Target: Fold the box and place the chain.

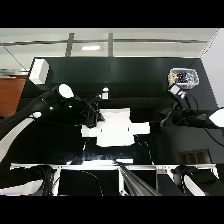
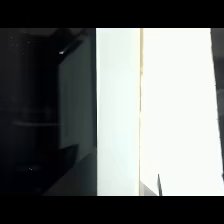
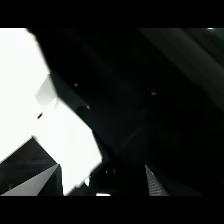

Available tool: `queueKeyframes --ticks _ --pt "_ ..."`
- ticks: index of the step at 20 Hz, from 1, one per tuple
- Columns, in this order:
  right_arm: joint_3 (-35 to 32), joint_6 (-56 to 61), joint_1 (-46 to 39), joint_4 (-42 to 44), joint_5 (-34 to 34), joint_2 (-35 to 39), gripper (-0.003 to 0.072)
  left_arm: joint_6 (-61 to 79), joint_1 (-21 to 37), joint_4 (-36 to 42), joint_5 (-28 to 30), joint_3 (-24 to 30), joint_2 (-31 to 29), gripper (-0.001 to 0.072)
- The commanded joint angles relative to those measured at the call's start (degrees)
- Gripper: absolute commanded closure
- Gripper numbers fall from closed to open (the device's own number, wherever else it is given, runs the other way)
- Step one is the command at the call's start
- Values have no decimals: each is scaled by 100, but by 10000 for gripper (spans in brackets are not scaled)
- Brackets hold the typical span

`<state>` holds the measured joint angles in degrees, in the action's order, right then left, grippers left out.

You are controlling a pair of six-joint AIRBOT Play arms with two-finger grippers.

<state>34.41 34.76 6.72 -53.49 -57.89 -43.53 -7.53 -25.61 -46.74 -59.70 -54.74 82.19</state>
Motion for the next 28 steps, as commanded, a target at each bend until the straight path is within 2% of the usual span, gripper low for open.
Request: queueKeyframes --ticks 1,6,9,13,17,22,28 --pt "-273 -269 577 -42 378 -262 64 131 -136 -210 376 0 114 687" --pt "-546 -1434 1786 -48 1217 -885 64 133 -131 -212 417 0 179 687" --pt "-553 -1812 2210 -164 1517 -1296 64 133 -131 -216 417 0 179 687" --pt "-553 -1851 2221 -629 1314 -1438 64 133 -131 -227 409 -2 179 687" --pt "-566 -2009 2304 295 1224 -1578 64 131 -131 -227 400 -2 179 687" --pt "-555 -2098 2629 935 1816 -1770 64 133 -131 -225 396 -2 179 687" --pt "-225 -2092 2323 861 1539 -1556 64 133 -131 -227 372 -11 179 687"
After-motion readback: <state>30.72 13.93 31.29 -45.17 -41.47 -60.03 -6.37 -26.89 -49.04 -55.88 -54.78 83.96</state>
